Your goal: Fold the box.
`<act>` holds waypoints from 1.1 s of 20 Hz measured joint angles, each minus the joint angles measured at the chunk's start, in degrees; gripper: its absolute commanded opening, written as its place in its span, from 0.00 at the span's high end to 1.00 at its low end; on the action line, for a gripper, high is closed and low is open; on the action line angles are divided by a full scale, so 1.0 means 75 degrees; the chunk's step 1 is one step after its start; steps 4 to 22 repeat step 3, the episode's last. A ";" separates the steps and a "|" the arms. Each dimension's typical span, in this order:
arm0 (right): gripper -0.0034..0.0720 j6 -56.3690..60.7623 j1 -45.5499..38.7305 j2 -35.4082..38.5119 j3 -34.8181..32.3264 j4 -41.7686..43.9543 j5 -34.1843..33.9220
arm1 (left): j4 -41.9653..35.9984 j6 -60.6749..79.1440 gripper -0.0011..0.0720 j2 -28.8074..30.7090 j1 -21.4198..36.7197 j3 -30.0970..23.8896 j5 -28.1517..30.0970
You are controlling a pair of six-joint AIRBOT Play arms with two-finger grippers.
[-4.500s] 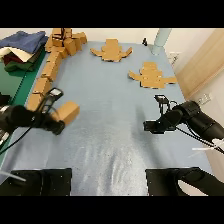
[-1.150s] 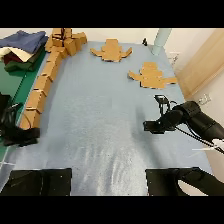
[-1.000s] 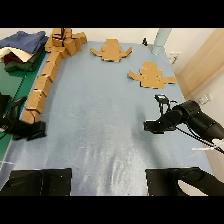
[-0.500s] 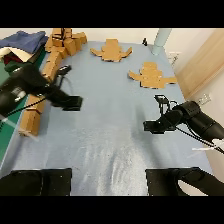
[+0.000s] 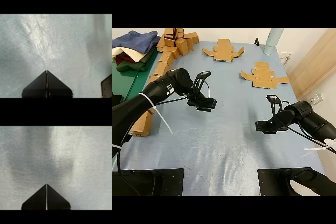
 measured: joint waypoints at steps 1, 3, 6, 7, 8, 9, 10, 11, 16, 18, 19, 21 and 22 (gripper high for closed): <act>0.95 0.0000 0.0000 0.0000 0.0000 0.0000 0.0000 | 0.0003 -0.0003 0.97 -0.0035 -0.0020 0.0012 0.0012; 0.95 0.0000 0.0000 0.0000 0.0000 -0.0003 0.0003 | -0.0017 0.0000 0.97 -0.0082 -0.0044 0.0026 0.0029; 0.95 0.0000 0.0000 0.0000 0.0000 -0.0003 0.0003 | -0.0017 0.0000 0.97 -0.0082 -0.0044 0.0026 0.0029; 0.95 0.0000 0.0000 0.0000 0.0000 -0.0003 0.0003 | -0.0017 0.0000 0.97 -0.0082 -0.0044 0.0026 0.0029; 0.95 0.0000 0.0000 0.0000 0.0000 -0.0003 0.0003 | -0.0017 0.0000 0.97 -0.0082 -0.0044 0.0026 0.0029; 0.95 0.0000 0.0000 0.0000 0.0000 -0.0003 0.0003 | -0.0017 0.0000 0.97 -0.0082 -0.0044 0.0026 0.0029; 0.95 0.0000 0.0000 0.0000 0.0000 -0.0003 0.0003 | -0.0017 0.0000 0.97 -0.0082 -0.0044 0.0026 0.0029; 0.95 0.0000 0.0000 0.0000 0.0000 -0.0003 0.0003 | -0.0017 0.0000 0.97 -0.0082 -0.0044 0.0026 0.0029; 0.95 0.0000 0.0000 0.0000 0.0000 -0.0003 0.0003 | -0.0017 0.0000 0.97 -0.0082 -0.0044 0.0026 0.0029; 0.95 0.0000 0.0000 0.0000 0.0000 -0.0003 0.0003 | -0.0017 0.0000 0.97 -0.0082 -0.0044 0.0026 0.0029; 0.95 0.0000 0.0000 0.0000 0.0000 -0.0003 0.0003 | -0.0017 0.0000 0.97 -0.0082 -0.0044 0.0026 0.0029; 0.95 0.0000 0.0000 0.0000 0.0000 -0.0003 0.0003 | -0.0017 0.0000 0.97 -0.0082 -0.0044 0.0026 0.0029; 0.95 0.0000 0.0000 0.0000 0.0000 -0.0003 0.0003 | -0.0017 0.0000 0.97 -0.0082 -0.0044 0.0026 0.0029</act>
